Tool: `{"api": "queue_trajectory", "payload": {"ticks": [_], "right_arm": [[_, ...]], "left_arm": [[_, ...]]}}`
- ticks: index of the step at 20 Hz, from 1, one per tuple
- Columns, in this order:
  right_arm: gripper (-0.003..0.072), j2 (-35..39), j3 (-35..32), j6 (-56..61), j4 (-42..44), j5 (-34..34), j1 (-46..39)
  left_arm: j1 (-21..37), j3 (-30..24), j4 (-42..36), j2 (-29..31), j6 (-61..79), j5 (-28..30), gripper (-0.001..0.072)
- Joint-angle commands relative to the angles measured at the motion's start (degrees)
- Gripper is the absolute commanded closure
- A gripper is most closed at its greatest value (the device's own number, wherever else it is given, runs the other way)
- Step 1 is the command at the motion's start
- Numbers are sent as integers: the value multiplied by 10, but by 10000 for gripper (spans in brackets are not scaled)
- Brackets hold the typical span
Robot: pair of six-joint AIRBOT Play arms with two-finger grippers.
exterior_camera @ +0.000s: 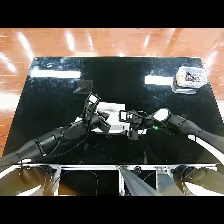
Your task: Fold the box and place the chain.
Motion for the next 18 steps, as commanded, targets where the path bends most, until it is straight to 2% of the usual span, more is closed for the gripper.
{"api": "queue_trajectory", "payload": {"ticks": [1,3,5,10,13,15,18], "right_arm": [[143,0,0,0,0,1,0],[143,0,0,0,0,1,0],[143,0,0,0,0,1,0],[143,0,0,-1,-3,2,0],[143,0,0,-8,-51,1,-2],[143,0,0,-8,-50,11,-5],[143,0,0,-8,-50,14,-7]], "left_arm": [[1,5,43,30,0,1,691],[9,5,88,64,0,32,691],[35,5,128,105,0,109,691],[146,5,262,193,-6,404,691],[199,5,319,212,-4,532,691],[203,2,339,212,-4,556,692],[182,-17,342,210,-4,475,692]]}}
